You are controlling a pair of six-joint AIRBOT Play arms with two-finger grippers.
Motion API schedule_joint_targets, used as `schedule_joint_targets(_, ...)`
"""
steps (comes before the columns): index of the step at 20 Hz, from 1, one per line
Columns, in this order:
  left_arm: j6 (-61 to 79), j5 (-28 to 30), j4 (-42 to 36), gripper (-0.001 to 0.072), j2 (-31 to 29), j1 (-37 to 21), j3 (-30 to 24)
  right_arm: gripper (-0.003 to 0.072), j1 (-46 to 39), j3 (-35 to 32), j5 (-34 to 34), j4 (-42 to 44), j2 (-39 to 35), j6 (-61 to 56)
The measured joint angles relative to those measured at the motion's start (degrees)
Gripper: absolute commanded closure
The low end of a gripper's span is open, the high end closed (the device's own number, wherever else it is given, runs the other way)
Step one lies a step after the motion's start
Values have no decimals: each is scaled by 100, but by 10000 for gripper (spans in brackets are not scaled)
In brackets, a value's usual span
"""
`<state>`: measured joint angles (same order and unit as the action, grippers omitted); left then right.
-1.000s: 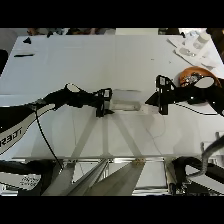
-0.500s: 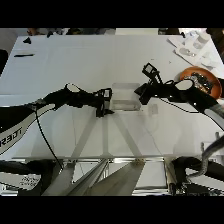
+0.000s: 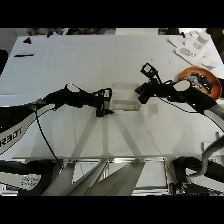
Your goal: Fold the box and place the chain.
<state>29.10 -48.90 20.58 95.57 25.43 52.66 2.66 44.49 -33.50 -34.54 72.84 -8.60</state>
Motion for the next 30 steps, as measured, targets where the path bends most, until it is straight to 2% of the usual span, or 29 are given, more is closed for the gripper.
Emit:
schedule_joint_targets(3, 0, 0, 0, 362, 0, 0, 0, 683, 0, 2, -155, -688, -623, -42)
schedule_joint_targets(7, 0, 0, 0, 362, 0, 0, 0, 680, 4, 2, -1086, -2070, -977, -402)
schedule_joint_targets(8, 0, 0, 0, 362, 0, 0, 0, 627, 4, 0, -1281, -2347, -970, -503)
schedule_joint_targets(10, 0, 0, 0, 362, 0, 0, 0, 436, 4, 2, -1521, -2728, -866, -627)
schedule_joint_targets(13, 0, 2, 0, 362, 0, 0, 0, 433, 4, 2, -1593, -3032, -573, -610)
schedule_joint_targets(16, 0, 2, 0, 362, 0, 0, 0, 433, 4, 2, -1615, -3036, -243, -260)
schedule_joint_targets(21, 0, 2, 0, 362, 0, 0, 0, 439, 7, 2, -1578, -2448, 37, 494)
schedule_joint_targets(26, 0, 2, 0, 362, 0, 0, 0, 471, 7, 2, -1576, -1954, 96, 1027)
schedule_joint_targets(27, -2, 0, 0, 362, 0, 0, 0, 517, 7, 2, -1598, -1910, 101, 1073)
schedule_joint_targets(28, 0, 2, 0, 362, 0, 0, 0, 531, 7, 2, -1633, -1878, 105, 1121)
schedule_joint_targets(30, 0, 2, 0, 362, 0, 0, 0, 531, 7, 2, -1674, -1832, 105, 1154)
